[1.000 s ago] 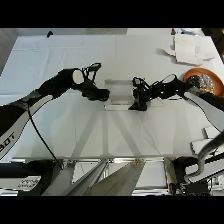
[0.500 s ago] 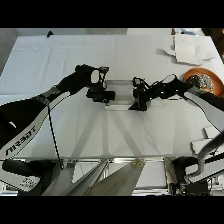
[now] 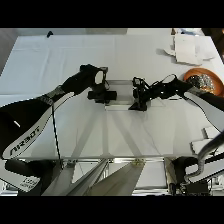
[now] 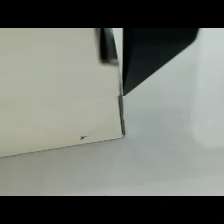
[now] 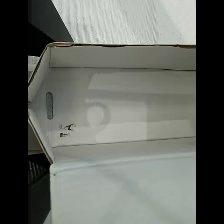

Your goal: Fold the box and place the chain.

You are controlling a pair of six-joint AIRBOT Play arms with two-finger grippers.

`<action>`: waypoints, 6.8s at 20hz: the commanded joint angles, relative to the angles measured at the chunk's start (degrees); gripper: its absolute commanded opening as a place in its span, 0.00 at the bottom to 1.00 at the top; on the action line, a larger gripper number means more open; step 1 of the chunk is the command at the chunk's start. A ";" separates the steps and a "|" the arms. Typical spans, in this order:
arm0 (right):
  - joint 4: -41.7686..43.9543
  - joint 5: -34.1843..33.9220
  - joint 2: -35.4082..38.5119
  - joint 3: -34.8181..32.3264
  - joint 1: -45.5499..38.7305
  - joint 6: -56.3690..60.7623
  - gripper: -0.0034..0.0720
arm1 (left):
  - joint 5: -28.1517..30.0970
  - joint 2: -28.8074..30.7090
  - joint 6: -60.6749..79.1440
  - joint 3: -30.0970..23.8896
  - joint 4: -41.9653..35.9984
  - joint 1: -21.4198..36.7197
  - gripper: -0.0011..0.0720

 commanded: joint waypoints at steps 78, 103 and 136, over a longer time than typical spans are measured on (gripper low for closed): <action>0.04 0.00 -0.02 -0.02 0.00 0.02 0.73 | 13.44 3.85 149.00 -26.86 -63.34 18.99 0.69; 0.04 0.00 -0.02 -0.02 0.00 0.04 0.73 | 13.57 3.87 148.98 -26.86 -63.14 18.97 0.52; -24.48 2.16 17.00 0.04 0.17 23.02 0.92 | 12.81 3.85 148.98 -26.86 -63.12 18.99 0.52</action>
